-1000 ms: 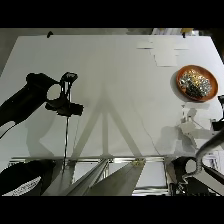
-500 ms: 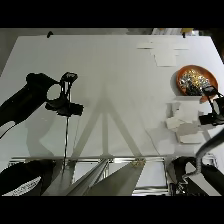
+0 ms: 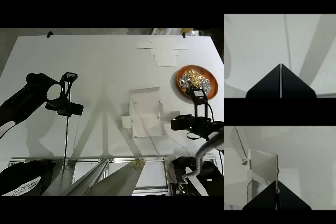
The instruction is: Fold the box and place the chain.
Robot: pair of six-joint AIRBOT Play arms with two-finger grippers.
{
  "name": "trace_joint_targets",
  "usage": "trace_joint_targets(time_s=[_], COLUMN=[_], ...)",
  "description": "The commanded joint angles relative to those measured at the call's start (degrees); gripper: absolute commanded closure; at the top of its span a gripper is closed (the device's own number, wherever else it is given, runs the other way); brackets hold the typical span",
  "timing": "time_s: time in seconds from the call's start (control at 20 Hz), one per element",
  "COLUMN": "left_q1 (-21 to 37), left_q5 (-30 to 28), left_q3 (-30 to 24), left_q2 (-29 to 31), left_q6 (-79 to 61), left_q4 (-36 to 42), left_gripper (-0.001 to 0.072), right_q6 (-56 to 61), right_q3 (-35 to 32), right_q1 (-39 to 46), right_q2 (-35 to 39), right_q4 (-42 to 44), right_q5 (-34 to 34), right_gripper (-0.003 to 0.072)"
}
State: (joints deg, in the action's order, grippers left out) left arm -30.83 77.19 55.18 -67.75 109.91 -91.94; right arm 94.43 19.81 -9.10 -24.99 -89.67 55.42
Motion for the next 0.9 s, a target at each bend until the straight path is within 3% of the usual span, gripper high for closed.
trace_joint_targets(time_s=[0.0,0.15,0.2,0.25,0.35,0.45,0.55,0.65,0.7,0.85], left_q1=[0.0,0.0,0.0,0.1,0.3,1.8,3.1,4.1,4.5,5.1], left_q5=[-6.8,-14.2,-15.9,-17.8,-21.6,-21.4,-20.3,-17.6,-15.3,-9.1], left_q3=[-0.1,-0.1,-0.1,-0.1,0.0,0.0,0.0,1.0,2.3,7.6], left_q2=[0.0,-0.1,-0.3,-0.7,-2.4,-5.7,-10.1,-14.9,-17.6,-25.0], left_q6=[-0.6,-8.5,-12.3,-17.6,-36.7,-58.4,-72.8,-77.8,-78.1,-79.8], left_q4=[-0.5,-0.1,1.1,4.6,21.6,48.5,65.1,69.3,69.2,69.2], left_gripper=[0.0701,0.0688,0.0553,0.0354,0.0321,0.0321,0.0320,0.0268,0.0176,0.0136], right_q6=[3.1,3.1,3.1,3.1,3.0,2.9,2.5,2.5,2.5,1.9], right_q3=[-2.8,-2.8,-2.8,-2.8,-2.8,-2.8,-2.8,-2.8,-2.8,-2.8], right_q1=[-5.1,-6.2,-6.2,-6.2,-6.2,-6.2,-6.2,-6.2,-6.2,-6.2], right_q2=[2.9,2.9,2.9,2.9,2.9,2.9,2.9,2.9,2.9,2.9], right_q4=[2.5,2.6,2.6,2.6,2.6,2.7,2.7,2.7,2.7,2.9], right_q5=[-2.6,-3.3,-3.3,-3.4,-3.4,-3.4,-3.4,-3.4,-3.4,-3.4], right_gripper=[0.0674,0.0673,0.0673,0.0673,0.0673,0.0673,0.0673,0.0673,0.0673,0.0673])
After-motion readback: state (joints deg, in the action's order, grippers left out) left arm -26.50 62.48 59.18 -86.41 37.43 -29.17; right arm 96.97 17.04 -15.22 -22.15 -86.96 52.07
